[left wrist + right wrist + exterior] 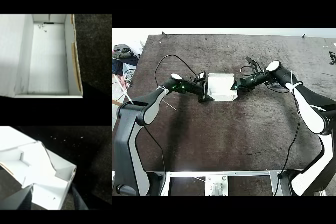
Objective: Fold the box and place the chain.
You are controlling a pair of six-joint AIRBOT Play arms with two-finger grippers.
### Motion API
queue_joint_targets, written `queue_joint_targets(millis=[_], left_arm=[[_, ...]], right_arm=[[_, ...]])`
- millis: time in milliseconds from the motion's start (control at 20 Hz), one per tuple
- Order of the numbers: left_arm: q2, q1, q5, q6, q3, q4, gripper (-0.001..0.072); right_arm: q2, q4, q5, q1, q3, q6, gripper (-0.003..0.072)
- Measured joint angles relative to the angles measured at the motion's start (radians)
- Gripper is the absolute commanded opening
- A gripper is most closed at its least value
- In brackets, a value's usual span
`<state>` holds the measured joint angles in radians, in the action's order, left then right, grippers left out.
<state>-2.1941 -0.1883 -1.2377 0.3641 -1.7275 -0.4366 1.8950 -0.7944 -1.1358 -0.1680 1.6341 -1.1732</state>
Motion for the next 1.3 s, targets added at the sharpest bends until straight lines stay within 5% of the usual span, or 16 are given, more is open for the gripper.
queue_joint_targets(millis=[1100,1150,1300], left_arm=[[0.0,0.0,0.0,0.0,0.0,0.0,0.0468],[0.0,0.0,0.0,0.0,0.0,0.0,0.0468],[0.0,0.0,0.0,0.0,0.0,0.0,0.0469]], right_arm=[[0.018,-0.338,0.086,-0.162,0.058,-0.253,0.0529],[0.02,-0.36,0.088,-0.168,0.058,-0.268,0.0446],[0.025,-0.426,0.097,-0.182,0.063,-0.328,0.0421]])
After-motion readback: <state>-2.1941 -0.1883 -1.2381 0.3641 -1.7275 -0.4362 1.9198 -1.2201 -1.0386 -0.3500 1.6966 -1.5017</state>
